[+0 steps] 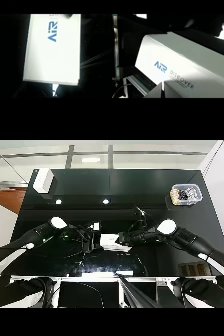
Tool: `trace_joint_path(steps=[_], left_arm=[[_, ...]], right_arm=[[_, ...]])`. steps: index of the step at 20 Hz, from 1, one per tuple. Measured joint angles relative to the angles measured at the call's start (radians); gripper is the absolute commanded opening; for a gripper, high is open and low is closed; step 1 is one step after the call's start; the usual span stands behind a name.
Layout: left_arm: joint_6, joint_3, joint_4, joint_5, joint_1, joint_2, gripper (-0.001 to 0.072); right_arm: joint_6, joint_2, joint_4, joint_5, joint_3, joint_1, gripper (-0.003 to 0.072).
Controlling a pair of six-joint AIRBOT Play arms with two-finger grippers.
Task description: Fold the box and place the chain.
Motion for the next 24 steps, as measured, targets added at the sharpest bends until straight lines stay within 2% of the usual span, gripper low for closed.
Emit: trace_joint_path(steps=[20, 24], left_arm=[[-0.003, 0.000, 0.000, 0.000, 0.000, 0.000, 0.0400], [-0.006, 0.002, 0.013, 0.000, 0.001, 0.000, 0.0402]], right_arm=[[0.002, -0.050, -0.033, -0.037, -0.002, 0.008, 0.0047], [-0.019, -0.015, -0.060, 0.023, 0.015, -0.037, 0.0047]])
